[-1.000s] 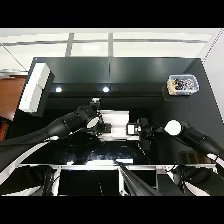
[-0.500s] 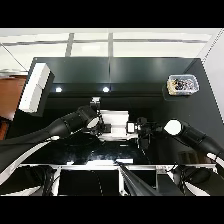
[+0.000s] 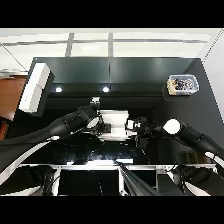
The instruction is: Fold the box and place the chain.
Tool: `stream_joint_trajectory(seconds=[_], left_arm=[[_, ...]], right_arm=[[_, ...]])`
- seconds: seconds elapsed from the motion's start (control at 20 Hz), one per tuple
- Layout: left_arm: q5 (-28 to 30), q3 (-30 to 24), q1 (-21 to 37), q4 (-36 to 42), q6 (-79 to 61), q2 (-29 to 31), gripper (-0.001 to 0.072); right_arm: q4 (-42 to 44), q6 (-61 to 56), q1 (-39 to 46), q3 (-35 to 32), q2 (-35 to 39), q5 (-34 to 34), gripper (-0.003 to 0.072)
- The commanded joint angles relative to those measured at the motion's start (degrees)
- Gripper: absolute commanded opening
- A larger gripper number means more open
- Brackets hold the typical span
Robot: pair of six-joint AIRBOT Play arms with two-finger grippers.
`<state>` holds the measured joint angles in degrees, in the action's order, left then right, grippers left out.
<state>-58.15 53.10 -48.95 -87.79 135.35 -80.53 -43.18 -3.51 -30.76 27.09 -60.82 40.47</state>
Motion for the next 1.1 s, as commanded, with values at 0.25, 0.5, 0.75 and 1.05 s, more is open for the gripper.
stream_joint_trajectory(seconds=[0.25,0.5,0.75,1.05], left_arm=[[0.04,-0.02,0.02,0.0,-0.13,-0.02,0.0029],[0.04,-0.02,0.02,0.0,-0.13,-0.02,0.0029],[0.07,-0.02,0.02,0.0,-0.11,-0.02,0.0029],[0.07,-0.02,0.02,0.0,-0.13,-0.02,0.0029]], right_arm=[[2.71,-1.05,-0.09,0.02,-0.07,-1.31,0.0303],[2.89,-1.07,-3.82,0.02,-0.07,-5.44,0.0303],[6.38,-1.92,-5.07,0.02,-0.07,-10.14,0.0303],[7.82,-1.92,-5.07,0.0,-0.92,-9.66,0.0302]])
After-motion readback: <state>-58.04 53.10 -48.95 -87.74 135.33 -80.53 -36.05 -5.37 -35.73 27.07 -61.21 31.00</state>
